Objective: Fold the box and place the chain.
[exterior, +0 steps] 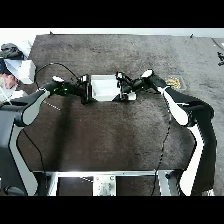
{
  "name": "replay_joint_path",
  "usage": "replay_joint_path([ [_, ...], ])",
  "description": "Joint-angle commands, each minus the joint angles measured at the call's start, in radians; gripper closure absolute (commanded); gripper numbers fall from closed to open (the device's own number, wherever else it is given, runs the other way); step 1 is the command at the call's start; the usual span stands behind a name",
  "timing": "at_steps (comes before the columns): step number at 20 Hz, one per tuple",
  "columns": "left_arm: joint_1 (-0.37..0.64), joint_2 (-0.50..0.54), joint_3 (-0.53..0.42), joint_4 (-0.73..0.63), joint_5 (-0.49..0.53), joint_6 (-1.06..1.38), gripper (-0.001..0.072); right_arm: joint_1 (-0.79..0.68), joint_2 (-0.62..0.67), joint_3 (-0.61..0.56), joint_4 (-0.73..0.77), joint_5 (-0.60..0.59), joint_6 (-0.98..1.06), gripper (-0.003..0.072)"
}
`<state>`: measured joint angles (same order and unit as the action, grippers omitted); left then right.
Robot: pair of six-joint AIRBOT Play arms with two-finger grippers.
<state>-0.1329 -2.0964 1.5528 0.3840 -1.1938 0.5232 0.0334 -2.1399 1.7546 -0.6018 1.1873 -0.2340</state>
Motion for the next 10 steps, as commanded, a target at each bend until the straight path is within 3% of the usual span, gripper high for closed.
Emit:
replay_joint_path([
  [1,0.0,-0.001,0.001,0.006,0.005,0.001,0.0246,0.001,0.0,0.001,0.0,0.002,-0.001,0.0153],
  [2,0.0,-0.001,0.001,0.006,0.004,0.001,0.0248,0.001,0.0,0.001,0.0,0.002,-0.001,0.0153],
  [3,0.0,-0.001,0.001,0.007,0.005,0.001,0.0365,0.001,0.0,0.001,0.0,0.002,-0.001,0.0153],
  [4,0.0,-0.001,0.001,0.007,0.005,0.001,0.0408,0.001,0.0,0.001,0.0,0.002,-0.001,0.0153],
  [10,0.0,0.0,0.001,0.005,0.016,0.001,0.0405,0.001,0.0,0.001,0.0,0.002,-0.001,0.0153],
])
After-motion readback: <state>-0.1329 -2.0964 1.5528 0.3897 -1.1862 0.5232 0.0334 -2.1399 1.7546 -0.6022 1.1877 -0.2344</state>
